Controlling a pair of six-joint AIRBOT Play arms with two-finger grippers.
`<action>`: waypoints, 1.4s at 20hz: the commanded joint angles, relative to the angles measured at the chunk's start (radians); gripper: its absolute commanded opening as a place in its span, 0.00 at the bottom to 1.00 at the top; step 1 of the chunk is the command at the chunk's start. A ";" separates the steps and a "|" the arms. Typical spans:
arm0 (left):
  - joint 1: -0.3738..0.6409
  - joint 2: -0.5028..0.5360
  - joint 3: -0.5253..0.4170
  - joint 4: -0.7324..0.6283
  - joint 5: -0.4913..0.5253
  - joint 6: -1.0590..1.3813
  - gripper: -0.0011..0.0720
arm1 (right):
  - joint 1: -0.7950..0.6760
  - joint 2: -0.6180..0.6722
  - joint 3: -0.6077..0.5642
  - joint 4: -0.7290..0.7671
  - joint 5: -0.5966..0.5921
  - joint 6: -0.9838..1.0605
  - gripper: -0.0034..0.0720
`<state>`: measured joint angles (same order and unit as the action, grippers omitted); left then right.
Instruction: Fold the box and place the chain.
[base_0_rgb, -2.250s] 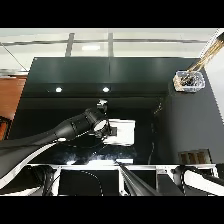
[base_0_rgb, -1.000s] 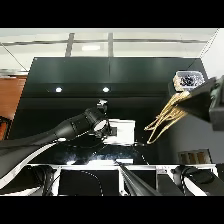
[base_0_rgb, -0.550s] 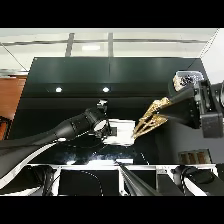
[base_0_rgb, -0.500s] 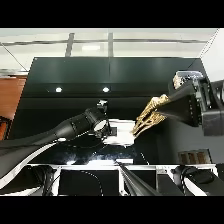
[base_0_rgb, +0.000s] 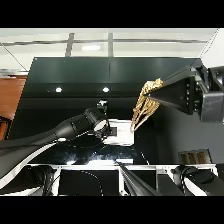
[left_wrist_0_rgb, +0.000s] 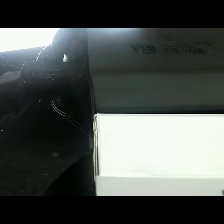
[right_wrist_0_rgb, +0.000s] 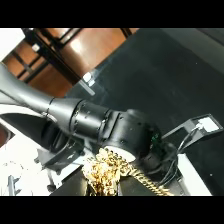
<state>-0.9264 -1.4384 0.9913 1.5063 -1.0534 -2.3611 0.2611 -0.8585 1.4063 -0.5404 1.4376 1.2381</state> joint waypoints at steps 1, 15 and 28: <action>0.000 0.000 0.000 0.000 0.001 0.000 0.05 | 0.001 -0.013 -0.002 0.008 -0.012 -0.001 0.04; 0.000 0.000 0.000 0.000 0.001 0.000 0.05 | 0.117 -0.032 -0.446 -0.108 -0.123 0.007 0.05; 0.000 0.000 0.000 0.000 0.001 0.000 0.05 | 0.172 -0.039 -0.703 -0.177 -0.325 0.062 0.05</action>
